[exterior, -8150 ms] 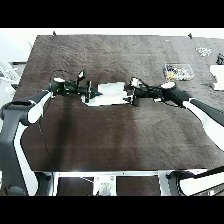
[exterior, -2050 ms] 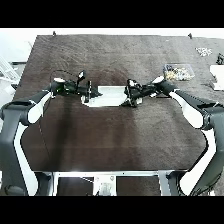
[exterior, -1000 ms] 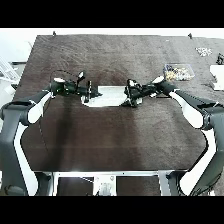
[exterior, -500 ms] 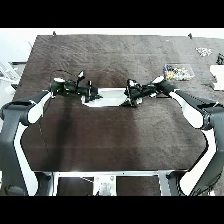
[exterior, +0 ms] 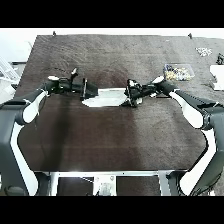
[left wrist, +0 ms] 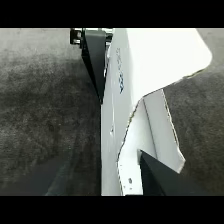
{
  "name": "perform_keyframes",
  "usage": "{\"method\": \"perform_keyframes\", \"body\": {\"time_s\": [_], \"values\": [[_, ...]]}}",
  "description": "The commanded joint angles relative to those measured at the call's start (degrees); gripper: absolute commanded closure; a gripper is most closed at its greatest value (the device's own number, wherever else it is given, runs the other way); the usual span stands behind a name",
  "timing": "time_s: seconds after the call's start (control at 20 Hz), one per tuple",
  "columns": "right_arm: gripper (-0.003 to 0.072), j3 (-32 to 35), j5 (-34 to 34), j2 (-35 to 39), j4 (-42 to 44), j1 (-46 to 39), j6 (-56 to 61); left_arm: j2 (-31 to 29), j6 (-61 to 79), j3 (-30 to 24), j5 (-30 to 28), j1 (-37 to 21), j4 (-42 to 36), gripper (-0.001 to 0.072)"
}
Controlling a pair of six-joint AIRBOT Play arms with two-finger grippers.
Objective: Fold the box and place the chain.
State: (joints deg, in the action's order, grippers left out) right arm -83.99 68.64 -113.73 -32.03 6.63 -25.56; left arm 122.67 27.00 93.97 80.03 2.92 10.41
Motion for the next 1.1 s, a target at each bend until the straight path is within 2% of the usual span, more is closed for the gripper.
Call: {"method": "perform_keyframes", "body": {"time_s": [0.0,0.05,0.1,0.2,0.3,0.5,0.6,0.75,0.85,0.95,1.05], "values": [[0.0119,0.0,0.0,0.0,0.0,0.1,0.0,-1.8,0.0,0.1,6.0,-3.3,-0.4,0.0214],[0.0119,0.0,0.0,0.0,0.0,0.1,0.0,-2.4,0.0,0.1,8.3,-4.4,-0.6,0.0225],[0.0119,0.0,0.0,0.0,0.0,0.1,0.0,-3.4,0.1,0.1,10.8,-5.4,-0.9,0.031],[0.0119,0.0,0.0,0.0,0.0,0.1,0.0,-6.1,1.0,0.1,17.5,-7.3,-0.9,0.0689],[0.0119,0.0,0.0,0.0,0.0,0.1,0.0,-9.7,1.5,0.0,21.7,-8.8,-1.0,0.0694],[0.0119,0.0,0.0,0.0,0.0,0.1,0.0,-21.6,1.5,-3.8,18.3,-9.2,-0.9,0.0696],[0.0119,0.0,0.0,0.0,0.0,0.0,0.0,-29.1,1.6,-9.1,12.1,-9.1,-1.0,0.0696],[0.0119,0.0,0.0,0.0,0.0,0.1,0.0,-40.7,1.7,-20.3,-1.0,-9.1,-1.9,0.0696],[0.0119,0.0,0.0,0.0,0.0,0.1,0.0,-46.4,1.6,-27.6,-8.6,-8.7,-4.4,0.0696],[0.0119,0.0,0.0,0.0,0.0,0.1,0.0,-49.4,2.1,-33.7,-15.9,-6.7,-7.5,0.0696],[0.0119,0.0,0.0,0.0,0.0,0.1,0.0,-49.6,2.0,-37.8,-21.9,-3.2,-8.0,0.0695]]}}
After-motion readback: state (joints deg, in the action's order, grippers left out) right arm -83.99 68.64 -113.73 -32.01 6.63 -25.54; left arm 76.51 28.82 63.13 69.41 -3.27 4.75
